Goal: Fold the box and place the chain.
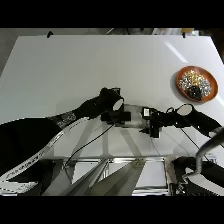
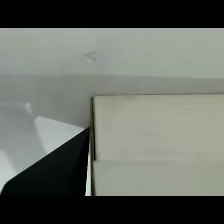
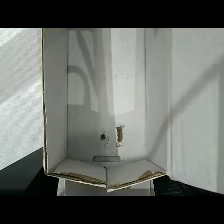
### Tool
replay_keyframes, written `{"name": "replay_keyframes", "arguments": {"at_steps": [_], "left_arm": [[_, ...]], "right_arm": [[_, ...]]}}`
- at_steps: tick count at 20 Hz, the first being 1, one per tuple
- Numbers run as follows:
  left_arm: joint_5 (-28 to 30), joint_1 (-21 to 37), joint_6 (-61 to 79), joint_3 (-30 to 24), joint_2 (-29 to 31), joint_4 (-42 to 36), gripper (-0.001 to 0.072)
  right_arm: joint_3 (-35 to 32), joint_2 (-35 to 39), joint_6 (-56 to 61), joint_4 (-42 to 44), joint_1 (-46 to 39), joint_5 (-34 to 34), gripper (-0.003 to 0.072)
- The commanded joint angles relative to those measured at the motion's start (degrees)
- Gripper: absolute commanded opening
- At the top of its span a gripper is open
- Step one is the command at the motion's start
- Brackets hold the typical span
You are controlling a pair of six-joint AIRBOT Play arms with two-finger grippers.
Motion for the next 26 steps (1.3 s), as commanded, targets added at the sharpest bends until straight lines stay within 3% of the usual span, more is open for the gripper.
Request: {"name": "replay_keyframes", "arguments": {"at_steps": [1,3,6,9,12,15,21,23,25,26], "left_arm": [[-4.2,0.0,0.1,0.0,0.1,0.5,0.0330],[-5.7,0.1,0.1,0.1,0.2,0.5,0.0327],[-6.3,0.1,0.2,0.1,0.7,0.6,0.0194],[-6.3,0.0,0.2,0.2,0.8,1.3,0.0187],[-6.2,0.0,0.3,0.2,0.8,1.3,0.0059],[-5.6,-0.1,0.3,0.2,0.9,0.9,0.0006],[-5.1,-0.5,0.3,0.2,0.9,0.7,0.0018],[-6.0,-0.7,0.5,0.2,1.2,0.4,0.0099],[-7.0,-0.7,1.4,0.2,2.3,0.5,0.0259],[-6.9,-0.5,3.3,0.2,3.2,0.5,0.0277]], "right_arm": [[0.0,0.0,-0.1,0.0,0.0,0.0,0.0341],[0.0,0.0,-0.1,-0.1,0.0,0.0,0.0341],[0.0,0.0,-0.1,0.0,0.0,0.0,0.0341],[0.0,0.0,-0.1,0.0,0.0,0.0,0.0341],[0.0,0.0,-0.1,0.0,0.0,0.0,0.0341],[0.0,0.0,-0.1,0.0,0.0,0.0,0.0341],[0.0,0.0,-0.1,0.0,0.0,0.0,0.0341],[0.0,0.0,-0.1,0.0,0.0,0.0,0.0341],[0.0,0.0,-0.1,0.0,0.0,0.0,0.0341],[0.0,0.0,-0.1,0.0,0.0,0.0,0.0341]]}}
